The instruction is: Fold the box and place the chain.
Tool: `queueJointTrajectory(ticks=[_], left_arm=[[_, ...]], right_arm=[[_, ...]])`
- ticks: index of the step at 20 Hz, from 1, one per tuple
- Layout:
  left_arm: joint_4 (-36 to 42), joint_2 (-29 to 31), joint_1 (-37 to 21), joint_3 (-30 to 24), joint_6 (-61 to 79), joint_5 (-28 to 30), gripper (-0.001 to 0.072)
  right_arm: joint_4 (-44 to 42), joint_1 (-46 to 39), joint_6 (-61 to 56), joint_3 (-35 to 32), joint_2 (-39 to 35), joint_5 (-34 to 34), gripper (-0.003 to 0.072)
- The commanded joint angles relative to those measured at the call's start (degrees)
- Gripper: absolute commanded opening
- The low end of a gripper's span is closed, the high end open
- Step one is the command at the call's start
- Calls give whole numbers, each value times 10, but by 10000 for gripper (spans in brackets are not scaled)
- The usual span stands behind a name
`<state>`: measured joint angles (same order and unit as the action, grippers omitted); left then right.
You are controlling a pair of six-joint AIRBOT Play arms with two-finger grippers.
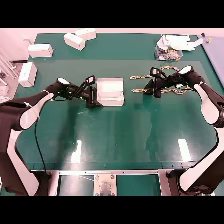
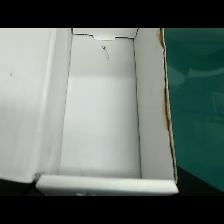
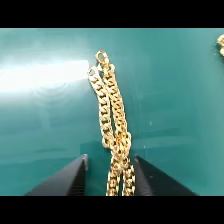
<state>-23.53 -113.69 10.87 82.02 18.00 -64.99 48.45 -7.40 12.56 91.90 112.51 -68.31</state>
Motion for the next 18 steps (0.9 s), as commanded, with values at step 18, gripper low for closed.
queueJointTrajectory(ticks=[18], left_arm=[[0,0,0,0,0,0,629]], right_arm=[[-41,26,-133,0,-182,-16,5]])
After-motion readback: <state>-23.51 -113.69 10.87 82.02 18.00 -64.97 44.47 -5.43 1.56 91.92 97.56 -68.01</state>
